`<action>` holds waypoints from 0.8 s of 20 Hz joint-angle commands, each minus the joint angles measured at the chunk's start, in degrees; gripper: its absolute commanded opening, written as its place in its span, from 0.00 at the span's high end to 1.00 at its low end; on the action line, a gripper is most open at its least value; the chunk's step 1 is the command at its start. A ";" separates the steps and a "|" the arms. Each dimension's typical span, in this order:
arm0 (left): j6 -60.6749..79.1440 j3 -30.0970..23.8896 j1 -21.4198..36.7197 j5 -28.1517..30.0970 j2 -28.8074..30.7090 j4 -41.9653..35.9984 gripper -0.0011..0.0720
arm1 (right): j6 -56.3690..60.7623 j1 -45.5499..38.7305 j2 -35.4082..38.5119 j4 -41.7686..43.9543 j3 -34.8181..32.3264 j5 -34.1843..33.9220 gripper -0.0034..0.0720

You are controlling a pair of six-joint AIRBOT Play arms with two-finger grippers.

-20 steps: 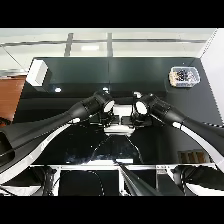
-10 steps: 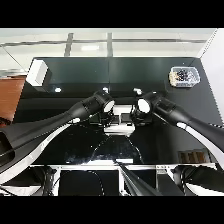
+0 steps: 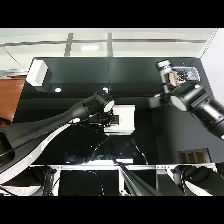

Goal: Fold the box and place the chain.

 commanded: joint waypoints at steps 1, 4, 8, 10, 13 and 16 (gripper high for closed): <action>-0.02 0.00 0.07 0.13 0.00 -0.20 0.95 | 1.68 -12.24 0.33 -6.78 -5.07 -19.06 0.54; -0.02 0.00 0.07 0.55 0.00 -0.20 0.95 | 1.53 -21.97 -6.23 4.33 -4.17 -31.76 0.02; -0.02 0.00 0.07 0.35 0.00 -0.22 0.95 | 1.49 -30.40 -22.99 7.41 14.84 -22.73 0.02; -0.02 0.00 0.07 0.96 0.00 -0.15 0.95 | -1.64 -34.16 -33.05 12.28 28.17 -13.79 0.02; 0.00 0.00 0.07 1.27 0.00 -0.20 0.95 | -5.90 -37.79 -45.24 20.22 43.52 -5.57 0.02; 0.00 0.00 0.07 1.29 0.00 -0.20 0.95 | -12.61 -39.12 -51.34 24.85 49.29 -5.86 0.04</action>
